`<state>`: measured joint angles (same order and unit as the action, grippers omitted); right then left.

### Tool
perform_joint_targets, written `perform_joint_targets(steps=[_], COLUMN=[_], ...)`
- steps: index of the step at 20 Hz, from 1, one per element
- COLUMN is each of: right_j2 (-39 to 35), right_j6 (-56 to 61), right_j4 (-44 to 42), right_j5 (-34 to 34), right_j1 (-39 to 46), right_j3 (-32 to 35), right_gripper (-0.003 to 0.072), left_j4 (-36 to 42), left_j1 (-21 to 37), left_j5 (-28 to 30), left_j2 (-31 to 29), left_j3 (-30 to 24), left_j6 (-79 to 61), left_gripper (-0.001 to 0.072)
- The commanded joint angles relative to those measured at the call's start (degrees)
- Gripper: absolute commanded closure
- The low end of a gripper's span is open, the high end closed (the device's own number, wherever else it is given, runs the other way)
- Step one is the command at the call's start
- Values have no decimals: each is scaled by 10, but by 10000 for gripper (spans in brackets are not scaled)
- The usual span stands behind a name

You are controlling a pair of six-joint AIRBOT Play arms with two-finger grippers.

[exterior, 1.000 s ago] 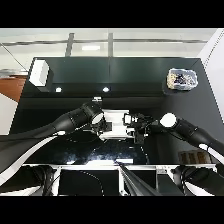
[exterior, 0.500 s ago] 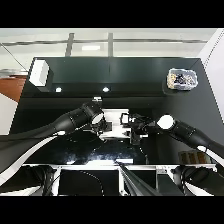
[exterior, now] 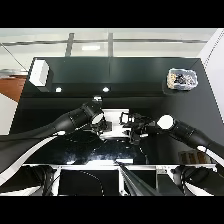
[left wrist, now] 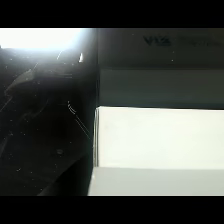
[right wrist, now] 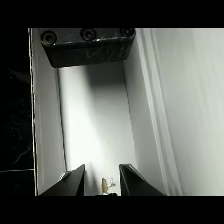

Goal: Fold the box and place the chain.

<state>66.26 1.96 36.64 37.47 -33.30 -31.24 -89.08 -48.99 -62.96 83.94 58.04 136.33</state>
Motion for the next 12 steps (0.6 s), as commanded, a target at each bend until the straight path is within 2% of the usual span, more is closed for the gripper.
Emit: perform_joint_targets(steps=[1,2,3,5,8,12], right_j2=[0,-1,-5,-27,-88,-174], right_j6=[0,4,31,158,389,624], right_j4=[4,5,5,49,128,138], right_j5=[-9,-7,-5,7,74,201], right_j1=[1,3,9,36,114,287], right_j3=[0,-1,-1,-1,-1,0], right_gripper=[517,617,652,652,652,652], left_j4=[0,0,0,0,0,0], left_j1=[0,0,0,0,0,0], left_j5=[-1,-1,-1,-1,-1,-1], left_j2=[0,0,0,0,0,0], left_j3=[0,0,0,0,0,0], left_j6=[-1,-1,-1,0,0,0], left_gripper=[681,681,681,680,681,680])
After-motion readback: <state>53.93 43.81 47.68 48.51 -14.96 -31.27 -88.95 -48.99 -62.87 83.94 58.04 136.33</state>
